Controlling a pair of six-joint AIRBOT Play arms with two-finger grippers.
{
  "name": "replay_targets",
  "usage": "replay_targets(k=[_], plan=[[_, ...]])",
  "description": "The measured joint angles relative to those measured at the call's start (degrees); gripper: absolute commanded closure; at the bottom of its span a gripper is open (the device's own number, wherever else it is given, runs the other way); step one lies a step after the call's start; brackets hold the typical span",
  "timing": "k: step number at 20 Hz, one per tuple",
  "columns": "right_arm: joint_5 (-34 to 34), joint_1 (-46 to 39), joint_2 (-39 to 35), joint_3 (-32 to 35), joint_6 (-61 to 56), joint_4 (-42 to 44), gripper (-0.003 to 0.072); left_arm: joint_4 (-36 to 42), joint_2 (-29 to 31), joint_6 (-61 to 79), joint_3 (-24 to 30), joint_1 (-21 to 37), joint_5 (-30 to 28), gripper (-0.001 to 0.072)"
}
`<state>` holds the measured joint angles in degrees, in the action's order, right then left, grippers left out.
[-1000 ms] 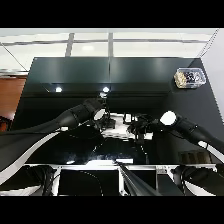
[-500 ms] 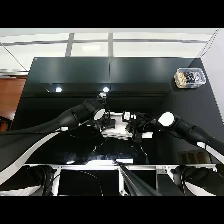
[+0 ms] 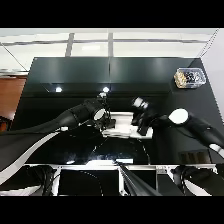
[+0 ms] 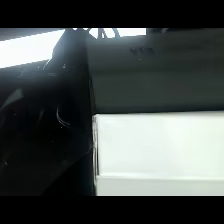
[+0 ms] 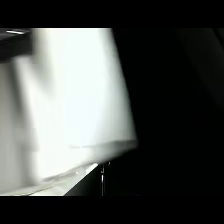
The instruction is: Fold the box and place the chain.
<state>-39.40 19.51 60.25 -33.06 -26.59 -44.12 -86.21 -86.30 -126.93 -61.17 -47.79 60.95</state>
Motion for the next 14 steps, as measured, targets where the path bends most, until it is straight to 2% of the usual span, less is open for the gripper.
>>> replay_targets(k=[5,7,10,14], plan=[[-2.6,-18.3,-2.6,1.4,-30.6,-7.3,0.0668,0.1,0.0,-0.3,0.0,0.0,-0.2,0.0677],[-5.6,-23.4,-2.6,2.3,-38.5,-8.2,0.0669,0.0,0.0,-0.3,0.0,0.0,-0.2,0.0678],[-12.0,-28.2,-1.4,3.7,-45.1,-8.8,0.0669,-0.1,0.0,-0.3,0.0,0.0,-0.2,0.0677],[-21.1,-27.9,3.5,4.9,-45.7,-6.7,0.0669,-0.1,0.0,-0.3,0.0,0.0,-0.3,0.0678]])
